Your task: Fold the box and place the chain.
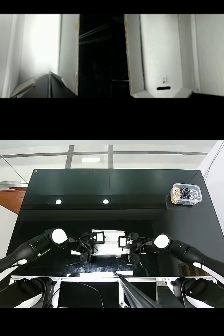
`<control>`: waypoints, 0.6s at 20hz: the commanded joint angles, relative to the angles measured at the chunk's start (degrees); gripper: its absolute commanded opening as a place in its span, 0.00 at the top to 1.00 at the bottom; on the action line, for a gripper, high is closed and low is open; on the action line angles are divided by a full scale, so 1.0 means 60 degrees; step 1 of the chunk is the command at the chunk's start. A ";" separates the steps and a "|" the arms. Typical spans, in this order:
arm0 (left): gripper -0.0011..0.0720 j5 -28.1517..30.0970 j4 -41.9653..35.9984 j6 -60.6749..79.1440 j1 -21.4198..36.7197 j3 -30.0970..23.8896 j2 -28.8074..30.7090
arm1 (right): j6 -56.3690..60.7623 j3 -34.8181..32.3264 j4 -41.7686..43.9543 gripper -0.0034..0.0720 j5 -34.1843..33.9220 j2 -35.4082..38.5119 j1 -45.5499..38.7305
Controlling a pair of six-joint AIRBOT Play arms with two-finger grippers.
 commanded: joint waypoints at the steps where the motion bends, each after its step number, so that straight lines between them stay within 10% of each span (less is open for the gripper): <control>1: 0.92 0.0062 -0.0004 0.0007 -0.0120 0.0000 -0.0069 | 0.0011 0.0000 0.0011 0.33 -0.0004 -0.0004 0.0011; 12: 0.94 0.0270 0.0280 -0.0015 -0.0117 0.0025 0.0215 | 0.0011 0.0000 0.0011 0.33 -0.0004 -0.0004 0.0011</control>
